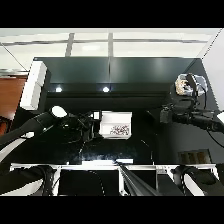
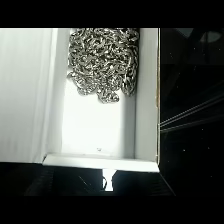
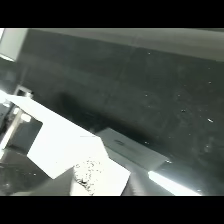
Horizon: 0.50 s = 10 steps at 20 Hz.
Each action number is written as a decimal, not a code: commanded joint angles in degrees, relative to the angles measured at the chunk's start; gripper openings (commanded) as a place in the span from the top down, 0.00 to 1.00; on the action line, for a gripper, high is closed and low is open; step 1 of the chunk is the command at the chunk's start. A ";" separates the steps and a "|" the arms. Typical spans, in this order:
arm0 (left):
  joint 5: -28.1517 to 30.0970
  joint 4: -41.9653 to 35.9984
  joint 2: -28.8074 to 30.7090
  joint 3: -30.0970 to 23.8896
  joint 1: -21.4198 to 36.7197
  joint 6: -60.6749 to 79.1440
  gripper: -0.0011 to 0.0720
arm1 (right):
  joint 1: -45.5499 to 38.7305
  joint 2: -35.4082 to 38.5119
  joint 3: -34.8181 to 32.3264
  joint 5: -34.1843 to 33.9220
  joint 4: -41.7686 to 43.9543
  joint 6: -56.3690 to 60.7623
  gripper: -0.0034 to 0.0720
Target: Fold the box and place the chain.
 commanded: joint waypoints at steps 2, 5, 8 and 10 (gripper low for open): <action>0.44 0.24 -0.09 0.07 -0.28 0.28 0.48 | 0.39 -0.07 -0.02 -0.26 -3.08 2.25 0.00; 0.42 0.22 -0.09 0.07 -0.28 0.26 0.48 | 3.21 -2.47 0.28 -4.31 -2.40 5.35 0.00; 0.42 0.22 -0.09 0.07 -0.28 0.09 0.48 | 10.75 -9.35 3.63 -11.56 -2.49 3.80 0.00; 0.35 0.22 -0.09 0.04 -0.28 0.07 0.48 | 15.34 -14.62 6.88 -16.57 -2.82 2.36 0.00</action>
